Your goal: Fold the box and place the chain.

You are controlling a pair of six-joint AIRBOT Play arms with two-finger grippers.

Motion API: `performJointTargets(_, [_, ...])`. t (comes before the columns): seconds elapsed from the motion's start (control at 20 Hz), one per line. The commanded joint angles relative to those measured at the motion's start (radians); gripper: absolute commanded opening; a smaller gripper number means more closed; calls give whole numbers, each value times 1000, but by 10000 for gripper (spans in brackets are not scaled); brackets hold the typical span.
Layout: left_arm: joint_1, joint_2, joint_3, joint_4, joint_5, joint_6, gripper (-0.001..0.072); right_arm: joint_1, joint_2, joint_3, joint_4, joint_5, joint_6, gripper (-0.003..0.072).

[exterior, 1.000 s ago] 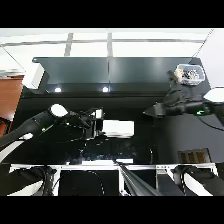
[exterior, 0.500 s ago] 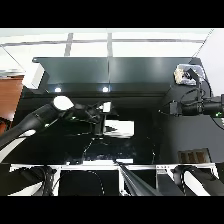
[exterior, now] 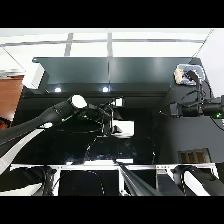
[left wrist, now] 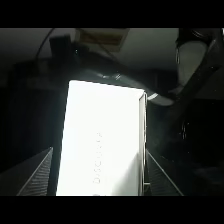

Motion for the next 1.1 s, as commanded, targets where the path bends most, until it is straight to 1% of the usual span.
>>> performJointTargets(0.0, [-7,-8,4,29,-10,-37,707,-1,0,-1,-14,-7,-5,15])
performJointTargets(0.2, [-26,-8,4,88,-16,-37,707,-1,0,-1,-14,-24,-5,15])
performJointTargets(0.75, [-26,-10,5,102,-5,-33,707,-1,0,-1,-14,-27,-5,15])
performJointTargets(0.9, [-36,-24,5,103,42,-32,707,-1,0,-1,-14,-27,-5,15])
performJointTargets(1.05, [-73,-43,5,107,105,-22,707,-1,0,-1,-14,-29,-5,15])
